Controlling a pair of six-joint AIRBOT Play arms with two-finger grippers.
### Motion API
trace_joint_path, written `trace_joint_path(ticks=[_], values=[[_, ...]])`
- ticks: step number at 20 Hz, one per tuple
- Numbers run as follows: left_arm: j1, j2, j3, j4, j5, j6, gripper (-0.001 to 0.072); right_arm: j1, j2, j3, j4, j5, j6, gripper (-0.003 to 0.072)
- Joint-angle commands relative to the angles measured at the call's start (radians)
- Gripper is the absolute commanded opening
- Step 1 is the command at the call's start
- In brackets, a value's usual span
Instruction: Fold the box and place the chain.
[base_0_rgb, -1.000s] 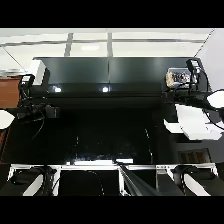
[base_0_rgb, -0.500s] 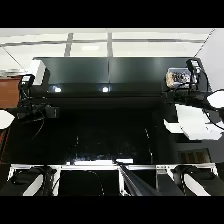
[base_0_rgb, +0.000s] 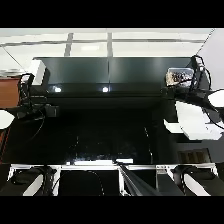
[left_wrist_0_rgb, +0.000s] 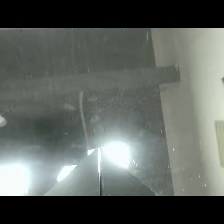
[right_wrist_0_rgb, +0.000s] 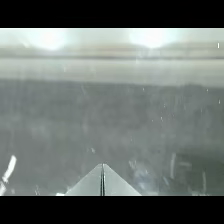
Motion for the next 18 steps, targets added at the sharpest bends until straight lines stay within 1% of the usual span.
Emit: trace_joint_path(ticks=[1, 4, 5, 6, 7, 8, 9, 10, 11, 12, 13, 14, 16, 17, 18], values=[[0.0, -0.002, -0.001, -0.002, 0.048, 0.0, 0.0027, 0.0, 0.0, 0.0, 0.043, -0.055, 0.0, 0.002], [0.0, -0.005, 0.0, -0.002, 0.107, 0.0, 0.0027, 0.0, 0.0, -0.001, 0.04, -0.121, 0.0, 0.0021], [0.0, -0.01, 0.0, -0.001, 0.128, 0.0, 0.0064, 0.0, -0.001, -0.001, 0.016, -0.158, 0.003, 0.0149], [0.0, -0.014, 0.0, -0.001, 0.136, 0.0, 0.0369, 0.0, -0.002, -0.001, 0.014, -0.183, 0.004, 0.0697], [0.0, -0.021, 0.0, -0.001, 0.138, 0.0, 0.0705, 0.0, -0.002, 0.0, 0.0, -0.188, 0.0, 0.0706], [0.0, -0.024, 0.0, 0.008, 0.129, 0.0, 0.0709, -0.008, -0.002, 0.0, -0.037, -0.175, 0.007, 0.0705], [0.0, -0.024, 0.0, 0.014, 0.123, 0.0, 0.0709, -0.029, -0.004, 0.0, -0.1, -0.165, 0.073, 0.0701], [0.0, -0.024, 0.0, 0.014, 0.121, 0.0, 0.0709, -0.078, -0.009, 0.002, -0.203, -0.158, 0.198, 0.0701], [0.0, -0.024, 0.0, 0.015, 0.121, 0.0, 0.0709, -0.153, -0.016, 0.013, -0.328, -0.148, 0.296, 0.07], [0.0, -0.024, 0.0, 0.016, 0.121, 0.0, 0.0709, -0.261, -0.031, 0.034, -0.451, -0.131, 0.368, 0.07], [0.0, -0.024, 0.0, 0.017, 0.121, 0.0, 0.0709, -0.391, -0.061, 0.066, -0.524, -0.117, 0.394, 0.07], [0.0, -0.024, 0.0, 0.017, 0.121, 0.0, 0.0708, -0.524, -0.105, 0.1, -0.534, -0.106, 0.398, 0.07], [0.0, -0.025, 0.0, 0.017, 0.124, 0.0, 0.0708, -0.79, -0.229, 0.184, -0.446, -0.016, 0.396, 0.0699], [0.0, -0.027, 0.0, 0.017, 0.124, 0.0, 0.0709, -0.885, -0.298, 0.232, -0.388, 0.067, 0.324, 0.0699], [0.0, -0.029, 0.0, 0.017, 0.125, 0.0, 0.0708, -0.958, -0.377, 0.292, -0.33, 0.18, 0.188, 0.07]])
